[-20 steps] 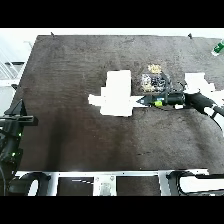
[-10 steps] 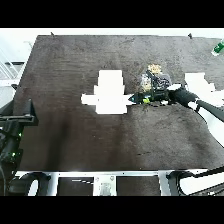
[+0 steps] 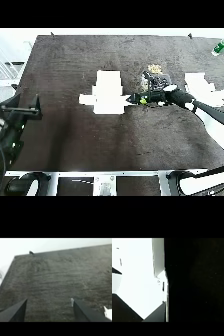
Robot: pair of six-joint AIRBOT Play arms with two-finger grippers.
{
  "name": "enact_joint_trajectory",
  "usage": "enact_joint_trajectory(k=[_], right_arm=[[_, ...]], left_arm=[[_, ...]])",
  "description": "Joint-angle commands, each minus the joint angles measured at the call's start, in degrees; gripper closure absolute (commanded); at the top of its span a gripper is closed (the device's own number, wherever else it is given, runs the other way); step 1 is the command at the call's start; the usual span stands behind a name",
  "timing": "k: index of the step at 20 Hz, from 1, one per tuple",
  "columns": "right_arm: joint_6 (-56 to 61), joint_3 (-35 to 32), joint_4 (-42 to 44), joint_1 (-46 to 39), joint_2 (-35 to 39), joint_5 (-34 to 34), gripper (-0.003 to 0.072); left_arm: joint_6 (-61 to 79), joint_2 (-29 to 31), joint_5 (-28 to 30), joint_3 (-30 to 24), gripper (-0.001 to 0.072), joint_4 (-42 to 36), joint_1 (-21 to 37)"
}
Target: Fold the box and place the chain.
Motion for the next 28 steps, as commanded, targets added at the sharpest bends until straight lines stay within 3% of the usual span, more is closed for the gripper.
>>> enact_joint_trajectory(k=[1, 5, 8, 12, 17, 20, 22, 28], right_arm=[[-1.75, 0.0, 1.22, 0.17, 0.0, -1.14, 0.0675], [-2.51, 0.0, 1.86, 0.39, 0.0, -1.55, 0.0674], [-3.98, 0.0, 1.84, 1.22, 0.0, -1.79, 0.0674], [-4.39, 0.0, 1.81, 1.44, -0.02, -2.47, 0.0674], [-4.42, -0.02, 1.79, 1.46, -0.02, -2.54, 0.0673], [-5.05, -0.02, 1.79, 1.46, -0.02, -2.54, 0.0673], [-5.05, -0.02, 1.79, 1.46, -0.02, -2.54, 0.0673], [-5.46, -0.02, 1.75, 1.46, -0.02, -2.54, 0.0672]], left_arm=[[0.09, -17.22, -7.43, 8.74, 0.0078, 0.59, 0.04], [-1.46, -38.75, -20.9, 22.77, 0.0078, 3.21, 0.04], [-15.41, -51.49, -31.5, 35.69, 0.0078, 16.09, 0.04], [-31.15, -66.12, -48.15, 55.95, 0.0077, 31.54, 0.0], [-46.6, -79.97, -59.56, 77.59, 0.0077, 41.11, -0.48], [-50.58, -87.19, -65.42, 86.75, 0.0077, 43.12, -1.95], [-52.81, -91.32, -65.81, 91.17, 0.0077, 45.18, -4.02], [-55.8, -98.27, -65.77, 96.67, 0.0078, 46.01, -7.28]])
